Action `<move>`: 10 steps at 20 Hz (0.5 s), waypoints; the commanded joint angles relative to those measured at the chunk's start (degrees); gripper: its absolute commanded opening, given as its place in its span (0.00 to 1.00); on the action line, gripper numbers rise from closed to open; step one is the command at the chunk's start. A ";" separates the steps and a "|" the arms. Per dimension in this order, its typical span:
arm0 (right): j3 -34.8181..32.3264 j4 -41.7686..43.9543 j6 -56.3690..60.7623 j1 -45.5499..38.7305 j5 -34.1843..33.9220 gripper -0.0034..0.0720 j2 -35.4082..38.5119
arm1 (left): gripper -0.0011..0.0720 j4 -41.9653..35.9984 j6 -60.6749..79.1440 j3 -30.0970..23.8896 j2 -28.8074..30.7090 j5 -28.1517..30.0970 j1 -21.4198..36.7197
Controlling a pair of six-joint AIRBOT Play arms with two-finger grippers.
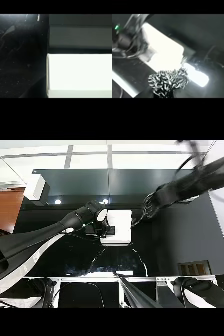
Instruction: Fold the box and place the chain.
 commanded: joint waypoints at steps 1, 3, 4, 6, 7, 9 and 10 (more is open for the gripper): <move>-9.01 6.49 -0.24 5.95 -11.65 0.06 0.28 | 0.05 0.02 0.00 0.07 0.02 -0.02 -0.04; -9.92 8.94 -0.24 6.12 -14.47 0.06 0.22 | 0.05 0.02 0.00 0.07 0.02 -0.02 -0.04; -9.90 9.46 -0.24 6.10 -15.02 0.06 0.22 | 0.05 0.02 0.00 0.07 0.02 0.00 -0.04; -9.79 9.86 -0.24 5.86 -15.10 0.06 0.22 | 0.05 0.04 0.00 0.07 0.02 0.07 -0.04; -9.44 10.36 -0.22 5.55 -14.67 0.06 0.26 | 0.05 0.04 0.00 0.07 0.02 0.11 -0.04; -7.21 11.13 -0.22 4.44 -13.42 0.06 0.46 | 0.05 0.04 0.00 0.07 0.02 0.11 -0.04; -5.14 11.41 -0.22 3.72 -12.39 0.06 0.46 | 0.05 0.04 0.00 0.07 0.02 0.11 -0.04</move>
